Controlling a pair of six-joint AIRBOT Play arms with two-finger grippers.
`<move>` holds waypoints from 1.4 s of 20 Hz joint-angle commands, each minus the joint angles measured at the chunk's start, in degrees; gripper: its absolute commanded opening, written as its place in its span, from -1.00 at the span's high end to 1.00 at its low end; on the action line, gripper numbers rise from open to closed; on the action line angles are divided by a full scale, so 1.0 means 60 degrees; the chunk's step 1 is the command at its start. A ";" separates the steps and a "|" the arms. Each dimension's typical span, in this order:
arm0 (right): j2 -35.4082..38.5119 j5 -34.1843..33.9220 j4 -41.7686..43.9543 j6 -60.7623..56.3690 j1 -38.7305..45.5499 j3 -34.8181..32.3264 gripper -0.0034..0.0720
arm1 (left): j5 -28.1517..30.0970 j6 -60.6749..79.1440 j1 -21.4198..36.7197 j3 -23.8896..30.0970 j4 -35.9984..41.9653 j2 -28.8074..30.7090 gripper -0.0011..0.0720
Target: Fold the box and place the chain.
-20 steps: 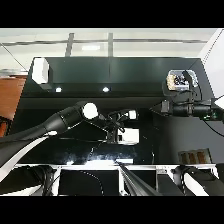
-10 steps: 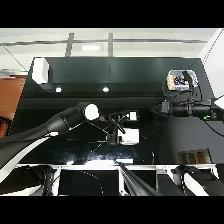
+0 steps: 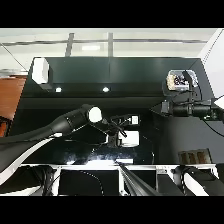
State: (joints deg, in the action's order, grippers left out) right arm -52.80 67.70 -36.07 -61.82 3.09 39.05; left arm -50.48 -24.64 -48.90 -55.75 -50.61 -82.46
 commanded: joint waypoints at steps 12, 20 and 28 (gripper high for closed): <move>0.0004 -0.0113 0.0000 -0.0007 0.0000 -0.0004 0.84 | -0.0375 -0.4204 0.0696 -0.0084 -0.3559 0.0594 0.03; 0.0004 -0.0149 0.0000 -0.0011 0.0000 -0.0004 0.84 | -0.2448 -0.6492 0.6994 -0.0084 -0.3745 0.2087 0.03; 0.0004 -0.0204 0.0000 -0.0007 0.0000 -0.0004 0.84 | -0.1905 -0.6604 1.2499 -0.0084 -0.3745 0.1869 0.01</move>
State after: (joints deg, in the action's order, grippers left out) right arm -52.80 66.72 -36.07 -61.87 3.09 39.05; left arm -64.71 -64.31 16.47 -56.21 -73.08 -70.65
